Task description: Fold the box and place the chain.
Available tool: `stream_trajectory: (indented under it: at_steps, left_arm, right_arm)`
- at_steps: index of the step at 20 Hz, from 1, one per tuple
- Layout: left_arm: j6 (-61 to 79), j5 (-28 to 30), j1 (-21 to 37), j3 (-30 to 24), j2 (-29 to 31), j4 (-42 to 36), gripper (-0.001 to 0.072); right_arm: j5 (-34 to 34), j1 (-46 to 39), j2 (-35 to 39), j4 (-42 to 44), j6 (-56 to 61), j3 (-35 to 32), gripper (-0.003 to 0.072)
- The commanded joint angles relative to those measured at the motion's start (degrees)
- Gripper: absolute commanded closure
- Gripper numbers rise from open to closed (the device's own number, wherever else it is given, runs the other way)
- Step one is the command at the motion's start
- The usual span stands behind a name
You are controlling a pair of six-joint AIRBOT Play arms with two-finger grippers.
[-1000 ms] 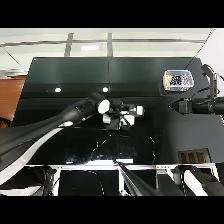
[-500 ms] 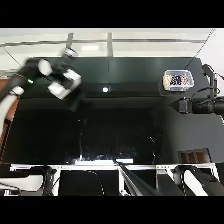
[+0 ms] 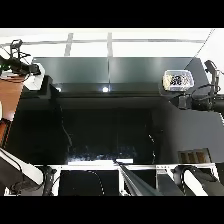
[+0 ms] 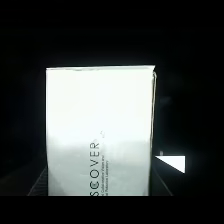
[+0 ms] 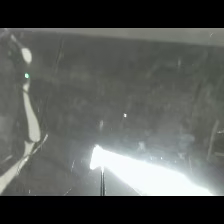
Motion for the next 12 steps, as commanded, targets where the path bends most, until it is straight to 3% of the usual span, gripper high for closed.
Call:
stream_trajectory:
  at_steps: [1, 2, 5, 7, 8, 10, 12]
  left_arm:
    - [0.4, -0.7, 0.7, 7.2, -6.0, -0.8, 0.0275]
    - [0.4, -0.7, 0.7, 7.4, -5.6, 0.0, 0.0]
    - [-2.3, -5.7, 0.7, 10.6, -1.9, 1.6, -0.0008]
    - [-5.8, -8.5, 0.3, 10.7, 3.8, 1.6, 0.0017]
    - [-7.7, -10.3, 0.0, 10.7, 7.0, 1.6, 0.0152]
    - [-9.0, -16.1, -0.7, 10.7, 13.0, 1.0, 0.0693]
    - [-10.3, -20.4, -2.2, 8.5, 19.3, -2.5, 0.0688]
  right_arm:
    - [-1.8, 0.1, 0.0, 1.0, 2.3, 0.0, 0.0672]
    - [-1.5, 0.1, 0.0, 1.0, 3.0, 0.0, 0.0672]
    - [-0.6, 0.1, 0.0, 1.0, 3.1, 0.0, 0.0672]
    - [-0.5, 0.1, 0.0, 1.6, 3.1, 0.0, 0.0672]
    - [0.1, 0.1, 0.0, 3.3, 2.2, 0.1, 0.0672]
    - [1.1, 0.1, 0.0, 4.5, -0.2, 1.4, 0.0672]
    - [3.1, 0.0, 0.0, 4.0, -0.2, 4.0, 0.0672]
